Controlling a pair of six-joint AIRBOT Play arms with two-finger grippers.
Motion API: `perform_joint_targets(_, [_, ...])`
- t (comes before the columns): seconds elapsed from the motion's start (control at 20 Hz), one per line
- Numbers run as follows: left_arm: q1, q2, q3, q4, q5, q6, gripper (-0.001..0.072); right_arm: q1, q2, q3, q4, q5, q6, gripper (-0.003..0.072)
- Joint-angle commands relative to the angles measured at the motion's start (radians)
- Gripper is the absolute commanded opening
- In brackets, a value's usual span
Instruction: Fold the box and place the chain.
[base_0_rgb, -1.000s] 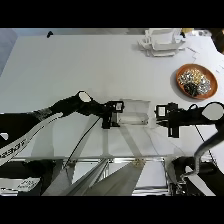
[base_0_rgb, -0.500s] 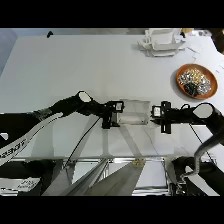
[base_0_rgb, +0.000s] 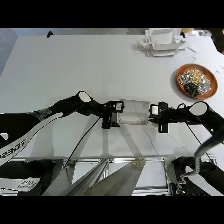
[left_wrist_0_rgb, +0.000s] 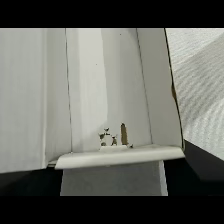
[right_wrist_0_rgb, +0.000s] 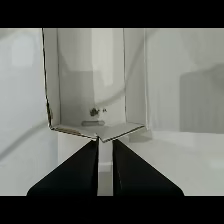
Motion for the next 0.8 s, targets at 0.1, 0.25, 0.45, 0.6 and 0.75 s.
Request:
perform_joint_targets(0.1, [0.001,0.0,0.0,0.0,0.0,0.001,0.003,0.0,-0.031,-0.014,0.072,0.0,-0.036,0.0086])
perform_joint_targets(0.25, [0.001,0.0,0.0,0.0,0.0,0.001,0.003,0.042,-0.048,-0.037,0.123,-0.044,-0.101,0.0088])
perform_joint_targets(0.45, [0.001,0.0,0.0,0.0,0.0,0.001,0.003,0.094,-0.054,-0.037,0.169,-0.085,-0.098,0.0115])
perform_joint_targets(0.6, [0.001,0.0,0.0,0.0,0.0,0.001,0.003,0.094,-0.066,-0.037,0.173,-0.087,-0.098,0.0172])
perform_joint_targets(0.75, [0.001,0.0,0.0,0.001,0.0,0.001,0.003,0.092,-0.067,-0.037,0.169,-0.093,-0.088,0.0338])
